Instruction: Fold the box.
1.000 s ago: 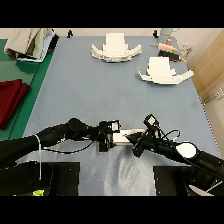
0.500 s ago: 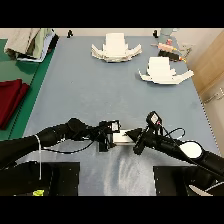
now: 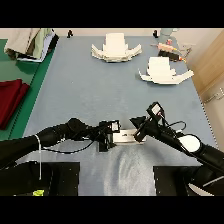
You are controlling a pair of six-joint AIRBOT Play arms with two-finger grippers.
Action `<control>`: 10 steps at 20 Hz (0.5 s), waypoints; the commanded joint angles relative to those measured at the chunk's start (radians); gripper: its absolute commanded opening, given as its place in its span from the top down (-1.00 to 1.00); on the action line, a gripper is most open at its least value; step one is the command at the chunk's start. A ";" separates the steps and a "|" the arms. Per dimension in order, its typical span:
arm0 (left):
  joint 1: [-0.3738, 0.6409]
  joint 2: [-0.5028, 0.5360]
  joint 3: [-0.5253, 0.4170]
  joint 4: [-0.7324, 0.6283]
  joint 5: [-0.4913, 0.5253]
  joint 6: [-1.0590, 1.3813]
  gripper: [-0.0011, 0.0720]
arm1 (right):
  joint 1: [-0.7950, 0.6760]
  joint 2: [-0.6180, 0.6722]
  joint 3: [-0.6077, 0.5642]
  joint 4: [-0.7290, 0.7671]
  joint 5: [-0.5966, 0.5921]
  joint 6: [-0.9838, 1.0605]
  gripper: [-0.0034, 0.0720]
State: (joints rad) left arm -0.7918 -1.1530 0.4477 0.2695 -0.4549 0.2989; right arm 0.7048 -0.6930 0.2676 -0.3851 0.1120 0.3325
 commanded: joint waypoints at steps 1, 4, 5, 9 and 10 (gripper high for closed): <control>0.001 0.000 0.000 0.000 0.000 0.000 -0.18 | -0.059 -0.149 0.115 -0.055 0.073 0.051 0.90; 0.001 0.000 0.000 0.000 0.000 0.000 -0.18 | -0.150 -0.286 0.307 -0.366 0.225 0.428 0.90; 0.001 0.000 0.000 0.000 0.000 0.000 -0.19 | -0.182 -0.331 0.384 -0.554 0.315 0.634 0.90; 0.001 0.000 0.000 0.000 0.000 0.000 -0.18 | -0.277 -0.502 0.697 -1.274 0.917 1.360 0.90; 0.001 0.000 0.000 0.000 0.000 0.000 -0.18 | -0.299 -0.532 0.753 -1.344 1.067 1.449 0.90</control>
